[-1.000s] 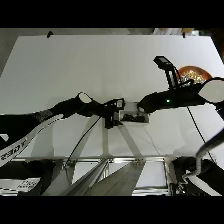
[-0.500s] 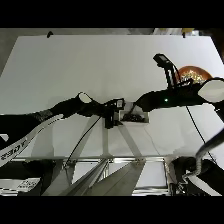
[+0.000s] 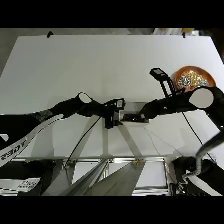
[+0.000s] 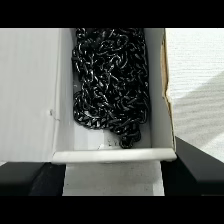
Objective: Fold the box and place the chain.
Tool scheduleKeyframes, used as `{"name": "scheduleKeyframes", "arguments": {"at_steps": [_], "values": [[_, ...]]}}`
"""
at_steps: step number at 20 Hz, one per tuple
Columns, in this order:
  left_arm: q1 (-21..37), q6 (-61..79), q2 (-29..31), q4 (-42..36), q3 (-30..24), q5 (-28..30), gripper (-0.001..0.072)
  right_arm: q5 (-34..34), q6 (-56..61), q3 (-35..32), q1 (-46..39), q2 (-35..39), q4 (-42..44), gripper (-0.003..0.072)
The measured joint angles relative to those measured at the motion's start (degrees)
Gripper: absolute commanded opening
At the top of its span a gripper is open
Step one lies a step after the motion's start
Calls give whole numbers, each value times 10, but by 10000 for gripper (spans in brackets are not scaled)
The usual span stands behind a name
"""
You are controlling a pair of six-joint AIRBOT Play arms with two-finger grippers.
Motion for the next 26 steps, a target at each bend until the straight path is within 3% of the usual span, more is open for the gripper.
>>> {"name": "scheduleKeyframes", "arguments": {"at_steps": [4, 7, 10, 12, 18, 26], "values": [[0, 0, 0, 0, 0, 0, 272, 14, -6, 26, -6, -1, -8, 244], [0, 0, 0, 0, 0, 0, 272, 16, -32, 73, -25, -6, -10, 98], [0, 0, 0, 0, 0, 0, 272, -14, -68, 103, -46, -32, -11, 96], [0, 0, 0, 0, 0, 0, 272, -29, -90, 112, -51, -69, -11, 54], [0, 0, 0, 0, 0, 0, 272, -32, -178, 119, -13, -160, -10, 55], [0, 0, 0, 0, 0, 0, 272, -19, -353, 82, 33, -146, 4, 78]]}}
